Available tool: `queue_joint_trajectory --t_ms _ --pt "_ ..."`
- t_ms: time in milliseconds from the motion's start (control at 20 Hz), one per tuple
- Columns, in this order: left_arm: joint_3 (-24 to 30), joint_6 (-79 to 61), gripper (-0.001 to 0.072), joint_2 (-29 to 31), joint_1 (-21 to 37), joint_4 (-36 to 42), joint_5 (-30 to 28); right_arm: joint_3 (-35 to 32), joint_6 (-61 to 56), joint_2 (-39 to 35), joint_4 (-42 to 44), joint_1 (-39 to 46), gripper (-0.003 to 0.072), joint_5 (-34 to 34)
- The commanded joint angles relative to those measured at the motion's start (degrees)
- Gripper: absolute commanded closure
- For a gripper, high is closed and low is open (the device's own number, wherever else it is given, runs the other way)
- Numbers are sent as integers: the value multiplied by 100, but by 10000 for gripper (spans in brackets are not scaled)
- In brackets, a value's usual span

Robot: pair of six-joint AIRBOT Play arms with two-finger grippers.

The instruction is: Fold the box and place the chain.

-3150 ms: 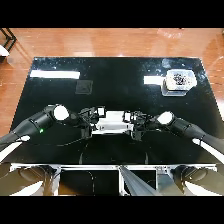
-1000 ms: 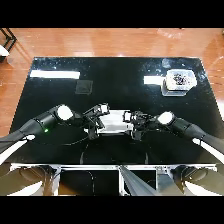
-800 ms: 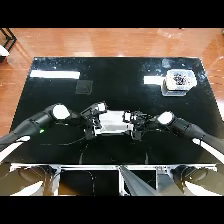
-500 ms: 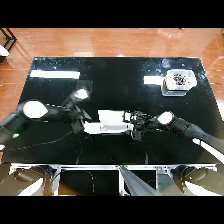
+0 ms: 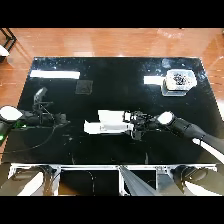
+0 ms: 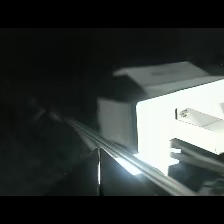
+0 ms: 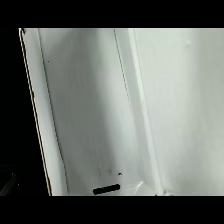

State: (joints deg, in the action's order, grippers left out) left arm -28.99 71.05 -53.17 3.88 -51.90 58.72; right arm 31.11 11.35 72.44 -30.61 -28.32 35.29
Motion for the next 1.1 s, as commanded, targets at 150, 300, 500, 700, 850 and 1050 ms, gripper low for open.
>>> queue_joint_trajectory --t_ms 150,300,500,700,850,1050 --pt "387 74 686 -1080 -428 1209 -179 4 -2 2 0 -2 380 2" --pt "385 74 686 -1484 -960 1493 -708 4 -2 2 0 -2 380 2" --pt "374 142 687 -1733 -1484 1707 -1099 4 -2 2 0 -2 380 2" --pt "238 129 660 -1709 -1598 1753 -1054 4 -2 2 0 -2 380 2" --pt "-42 -13 286 -1707 -1598 1744 -654 4 -2 2 0 -2 380 2" --pt "-391 -17 65 -1707 -1598 1742 -175 4 -2 2 0 -2 379 2"
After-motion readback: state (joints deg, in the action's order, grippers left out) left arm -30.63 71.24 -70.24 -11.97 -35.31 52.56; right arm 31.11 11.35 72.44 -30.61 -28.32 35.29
